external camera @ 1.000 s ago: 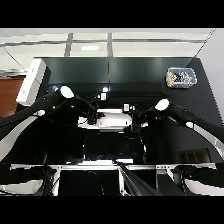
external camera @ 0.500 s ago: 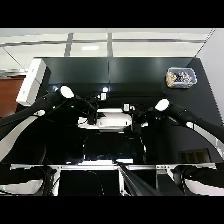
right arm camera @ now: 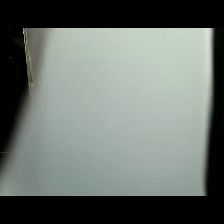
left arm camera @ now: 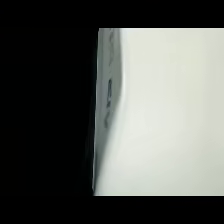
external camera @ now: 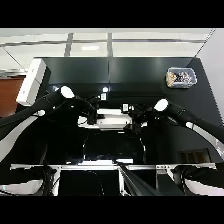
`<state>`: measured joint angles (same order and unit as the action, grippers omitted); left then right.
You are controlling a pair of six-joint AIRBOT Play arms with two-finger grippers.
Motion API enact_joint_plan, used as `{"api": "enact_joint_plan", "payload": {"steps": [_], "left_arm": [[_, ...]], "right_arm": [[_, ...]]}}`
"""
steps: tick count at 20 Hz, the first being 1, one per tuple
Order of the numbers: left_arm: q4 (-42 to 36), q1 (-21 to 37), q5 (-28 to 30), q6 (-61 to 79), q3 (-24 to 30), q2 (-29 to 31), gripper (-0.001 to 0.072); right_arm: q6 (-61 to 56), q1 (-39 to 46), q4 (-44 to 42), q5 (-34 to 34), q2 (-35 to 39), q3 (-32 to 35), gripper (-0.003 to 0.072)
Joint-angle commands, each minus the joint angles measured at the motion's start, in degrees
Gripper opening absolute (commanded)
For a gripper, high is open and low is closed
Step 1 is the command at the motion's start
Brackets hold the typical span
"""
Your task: Fold the box and place the chain.
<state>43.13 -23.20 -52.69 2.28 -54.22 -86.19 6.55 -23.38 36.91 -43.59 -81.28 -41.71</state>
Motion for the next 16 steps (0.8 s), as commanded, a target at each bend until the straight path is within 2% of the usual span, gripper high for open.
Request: {"api": "enact_joint_plan", "payload": {"steps": [1, 2, 5, 8, 9, 10, 11, 12, 13, 14, 16], "left_arm": [[0.44, 0.52, 0.04, -3.52, -0.07, 1.64, 0.0488], [1.84, 1.05, -0.09, -6.12, -0.2, 2.91, 0.0693], [12.92, 3.34, -3.15, -18.43, -2.14, 8.52, 0.071], [21.0, 6.43, -12.76, -35.56, -4.28, 14.25, 0.0684], [20.11, 7.34, -17.31, -42.6, -4.31, 15.28, 0.0649], [18.21, 7.67, -22.08, -48.96, -4.13, 15.43, 0.0491], [15.52, 7.5, -26.27, -53.05, -3.41, 15.17, 0.0176], [10.78, 6.78, -29.14, -53.13, -1.62, 14.86, 0.0024], [5.11, 5.55, -28.98, -52.65, 1.09, 14.62, 0.0024], [0.04, 4.0, -26.01, -50.56, 3.85, 14.43, 0.0024], [-8.39, 0.72, -15.12, -43.89, 7.91, 14.05, 0.0024]], "right_arm": [[-0.31, -0.11, 0.24, 0.31, -0.02, 0.04, 0.0438], [-0.31, -0.11, 0.26, 0.28, -0.02, 0.04, 0.0437], [-0.31, -0.09, 0.22, 0.28, -0.02, 0.04, 0.0437], [-0.33, -0.09, 0.22, 0.28, 0.0, 0.04, 0.0437], [-0.33, -0.09, 0.2, 0.28, -0.02, 0.04, 0.0437], [-0.33, -0.09, 0.2, 0.28, 0.0, 0.02, 0.0437], [-0.33, -0.09, 0.22, 0.28, -0.02, 0.04, 0.0437], [-0.33, -0.09, 0.2, 0.28, 0.0, 0.02, 0.0437], [-0.33, -0.09, 0.2, 0.28, 0.0, 0.04, 0.0437], [-0.35, -0.09, 0.2, 0.28, -0.02, 0.02, 0.0437], [-0.35, -0.09, 0.2, 0.31, -0.02, 0.04, 0.0437]]}}
